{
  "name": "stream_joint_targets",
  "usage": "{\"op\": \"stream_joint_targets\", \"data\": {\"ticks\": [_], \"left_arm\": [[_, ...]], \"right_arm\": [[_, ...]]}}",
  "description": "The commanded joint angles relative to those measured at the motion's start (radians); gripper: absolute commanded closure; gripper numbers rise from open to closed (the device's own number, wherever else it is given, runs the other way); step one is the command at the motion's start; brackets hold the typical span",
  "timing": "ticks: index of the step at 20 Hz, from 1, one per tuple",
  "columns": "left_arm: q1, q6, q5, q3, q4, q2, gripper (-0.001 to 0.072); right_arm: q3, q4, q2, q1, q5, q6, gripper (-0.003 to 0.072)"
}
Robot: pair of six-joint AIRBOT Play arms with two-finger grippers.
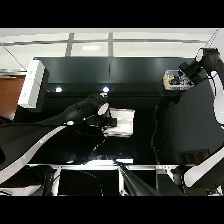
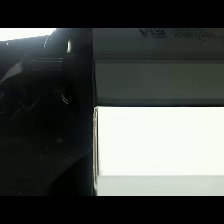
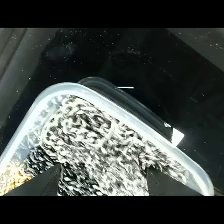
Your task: Fold the box and place the chain.
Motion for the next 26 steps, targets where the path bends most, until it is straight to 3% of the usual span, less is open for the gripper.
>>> {"op": "stream_joint_targets", "data": {"ticks": [1,4,6,7,8,14,19,26], "left_arm": [[0.0,0.0,-0.001,0.0,0.0,0.0,0.0676],[0.0,0.0,-0.002,0.0,0.0,0.0,0.0676],[0.0,0.0,-0.002,0.0,0.0,0.0,0.0677],[0.0,0.0,-0.002,0.0,0.0,0.0,0.0676],[0.0,0.0,-0.002,0.0,0.0,0.0,0.0677],[0.0,0.0,-0.002,0.0,0.0,0.0,0.0676],[0.0,0.0,0.0,0.0,0.0,0.0,0.0676],[0.0,0.0,0.0,0.0,0.0,0.0,0.0676]], "right_arm": [[0.001,0.003,-0.02,-0.003,-0.046,0.003,0.0203],[0.001,0.003,-0.023,-0.003,-0.058,0.002,0.0213],[0.005,0.033,-0.018,-0.006,-0.05,-0.039,0.0606],[0.006,0.05,-0.013,-0.008,-0.05,-0.07,0.0607],[0.006,0.056,-0.001,-0.009,-0.041,-0.097,0.0665],[0.006,0.068,0.17,-0.01,-0.004,-0.364,0.0668],[0.006,0.23,0.444,-0.009,0.026,-0.639,0.0672],[0.006,0.42,0.76,-0.009,0.08,-0.821,0.0673]]}}
